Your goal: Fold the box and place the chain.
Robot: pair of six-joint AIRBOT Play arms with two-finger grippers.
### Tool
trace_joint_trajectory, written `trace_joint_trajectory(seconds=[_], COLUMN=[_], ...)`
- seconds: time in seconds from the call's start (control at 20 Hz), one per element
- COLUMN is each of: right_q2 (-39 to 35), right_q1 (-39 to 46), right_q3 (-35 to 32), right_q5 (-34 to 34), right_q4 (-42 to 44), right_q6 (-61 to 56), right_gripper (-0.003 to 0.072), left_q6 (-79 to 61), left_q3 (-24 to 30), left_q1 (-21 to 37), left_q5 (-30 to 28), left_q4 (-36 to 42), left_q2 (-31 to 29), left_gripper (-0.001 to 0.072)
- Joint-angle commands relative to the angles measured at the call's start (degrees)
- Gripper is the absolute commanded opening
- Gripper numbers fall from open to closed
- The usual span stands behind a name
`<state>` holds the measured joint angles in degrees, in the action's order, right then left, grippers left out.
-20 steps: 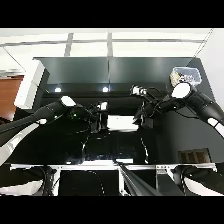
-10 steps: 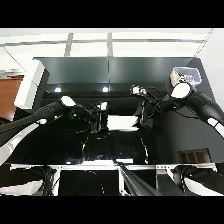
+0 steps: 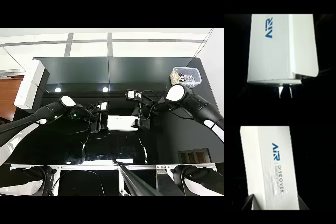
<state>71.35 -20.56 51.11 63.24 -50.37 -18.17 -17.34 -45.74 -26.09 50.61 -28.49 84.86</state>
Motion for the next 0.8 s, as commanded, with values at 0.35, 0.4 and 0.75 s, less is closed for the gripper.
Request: trace_joint_trajectory(seconds=[0.35,0.4,0.75], right_q2=[0.0,0.0,0.0], right_q1=[-0.3,-0.3,-0.3], right_q3=[0.0,0.0,0.0], right_q5=[0.0,-0.1,0.1], right_q4=[-0.7,-0.7,-0.7], right_q6=[0.4,0.4,0.3], right_gripper=[0.0421,0.0421,0.0253], left_q6=[0.0,0.0,0.0], left_q3=[0.0,0.0,0.0], left_q1=[0.0,0.0,0.0], left_q5=[0.0,0.0,0.0], left_q4=[0.0,0.0,0.0], left_q2=[0.0,0.0,0.0], left_gripper=[0.0404,0.0405,0.0404])
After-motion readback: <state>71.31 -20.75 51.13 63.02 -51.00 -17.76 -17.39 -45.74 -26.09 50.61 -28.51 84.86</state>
